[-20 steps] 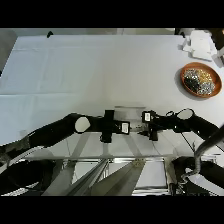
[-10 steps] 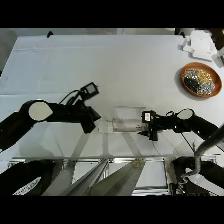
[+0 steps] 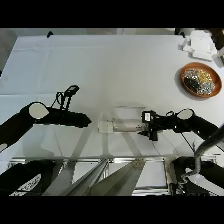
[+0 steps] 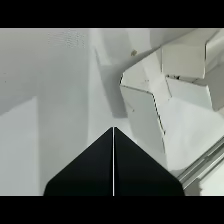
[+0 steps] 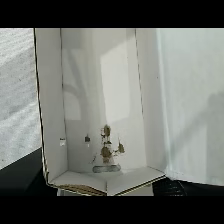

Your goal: Fold the box and place the chain.

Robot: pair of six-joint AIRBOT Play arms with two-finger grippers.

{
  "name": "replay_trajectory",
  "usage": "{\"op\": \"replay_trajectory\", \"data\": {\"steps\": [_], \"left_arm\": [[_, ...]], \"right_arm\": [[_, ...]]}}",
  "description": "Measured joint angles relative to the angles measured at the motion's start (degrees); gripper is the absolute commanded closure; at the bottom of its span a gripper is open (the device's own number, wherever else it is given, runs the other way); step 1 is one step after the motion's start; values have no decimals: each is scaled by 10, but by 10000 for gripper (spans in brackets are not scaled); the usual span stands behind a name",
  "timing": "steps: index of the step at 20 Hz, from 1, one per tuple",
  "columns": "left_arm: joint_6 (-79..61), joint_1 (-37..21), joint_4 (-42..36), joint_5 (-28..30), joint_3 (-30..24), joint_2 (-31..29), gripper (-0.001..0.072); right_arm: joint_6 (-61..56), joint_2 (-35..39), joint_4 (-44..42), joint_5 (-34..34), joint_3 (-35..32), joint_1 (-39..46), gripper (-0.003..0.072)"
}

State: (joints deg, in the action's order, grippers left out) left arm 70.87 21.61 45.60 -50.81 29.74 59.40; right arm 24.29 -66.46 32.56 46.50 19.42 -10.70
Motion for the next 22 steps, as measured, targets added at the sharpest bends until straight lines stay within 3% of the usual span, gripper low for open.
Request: {"op": "replay_trajectory", "data": {"steps": [4,10,22], "left_arm": [[-29,9,-74,19,-5,63,705],[-42,37,-115,48,-6,128,705],[-155,98,-274,62,-6,148,697]], "right_arm": [[0,0,0,0,0,0,272],[0,0,0,0,0,0,272],[0,0,0,0,0,0,272]]}}
